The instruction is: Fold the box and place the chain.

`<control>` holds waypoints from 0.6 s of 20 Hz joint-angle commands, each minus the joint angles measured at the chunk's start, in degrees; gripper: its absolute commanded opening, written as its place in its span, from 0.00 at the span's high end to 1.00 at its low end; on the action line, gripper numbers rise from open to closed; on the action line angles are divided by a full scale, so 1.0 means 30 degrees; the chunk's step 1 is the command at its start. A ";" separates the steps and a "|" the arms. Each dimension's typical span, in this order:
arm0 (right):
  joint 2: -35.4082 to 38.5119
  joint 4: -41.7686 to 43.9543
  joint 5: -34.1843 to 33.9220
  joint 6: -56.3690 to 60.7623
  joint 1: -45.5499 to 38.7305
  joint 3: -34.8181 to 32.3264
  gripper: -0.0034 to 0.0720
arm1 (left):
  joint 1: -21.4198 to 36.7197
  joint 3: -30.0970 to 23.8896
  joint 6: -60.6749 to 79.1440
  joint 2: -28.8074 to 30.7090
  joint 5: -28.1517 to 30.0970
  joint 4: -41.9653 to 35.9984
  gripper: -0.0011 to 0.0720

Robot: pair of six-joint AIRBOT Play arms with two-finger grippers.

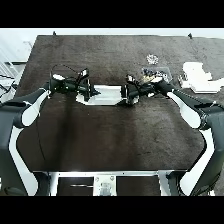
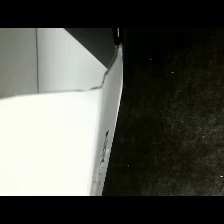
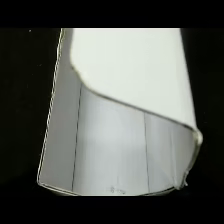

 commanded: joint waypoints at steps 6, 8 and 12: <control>-0.0211 -0.0495 -0.0364 -0.0007 0.0350 0.0007 0.07 | 0.0015 -0.0007 0.0000 -0.0015 0.0029 0.0022 0.96; -0.0211 -0.0619 -0.0379 0.0000 0.0393 0.0015 0.07 | 0.0015 -0.0007 0.0000 -0.0015 0.0029 0.0022 0.96; -0.0233 -0.0619 -0.0809 -0.0007 0.0466 0.0022 0.07 | 0.0015 -0.0007 0.0000 -0.0015 0.0022 0.0022 0.96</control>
